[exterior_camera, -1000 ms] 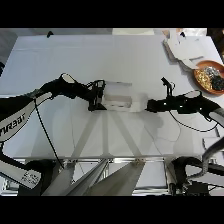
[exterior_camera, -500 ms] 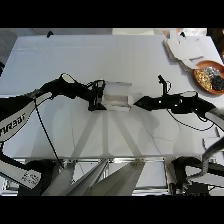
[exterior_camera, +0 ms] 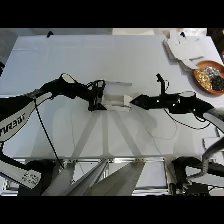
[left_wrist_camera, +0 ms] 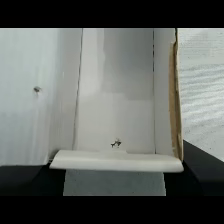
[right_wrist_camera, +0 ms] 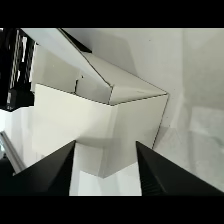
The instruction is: Fold the box and place the chain.
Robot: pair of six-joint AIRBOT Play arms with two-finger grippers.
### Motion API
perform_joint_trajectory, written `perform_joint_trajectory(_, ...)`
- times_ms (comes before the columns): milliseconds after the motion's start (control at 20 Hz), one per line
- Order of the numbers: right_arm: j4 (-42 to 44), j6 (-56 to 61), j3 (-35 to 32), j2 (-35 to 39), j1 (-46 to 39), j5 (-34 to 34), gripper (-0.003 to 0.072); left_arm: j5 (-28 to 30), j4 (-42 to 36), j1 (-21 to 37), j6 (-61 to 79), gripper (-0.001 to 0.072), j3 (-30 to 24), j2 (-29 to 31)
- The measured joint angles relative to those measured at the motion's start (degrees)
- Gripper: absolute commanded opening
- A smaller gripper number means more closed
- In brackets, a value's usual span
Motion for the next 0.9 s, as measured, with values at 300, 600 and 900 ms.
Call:
perform_joint_trajectory(300,0.1,-1.5,0.0,0.3,3.1,-5.8,0.0484,0.0,0.0,0.0,0.0,0.0412,0.0,0.0)
perform_joint_trajectory(600,-1.1,-1.8,0.3,1.3,6.3,-12.5,0.0482,0.0,0.0,0.0,0.0,0.0412,0.0,0.0)
perform_joint_trajectory(900,-8.3,3.0,1.9,3.1,8.1,-17.3,0.0481,0.0,0.0,0.0,0.0,0.0412,0.0,0.0)
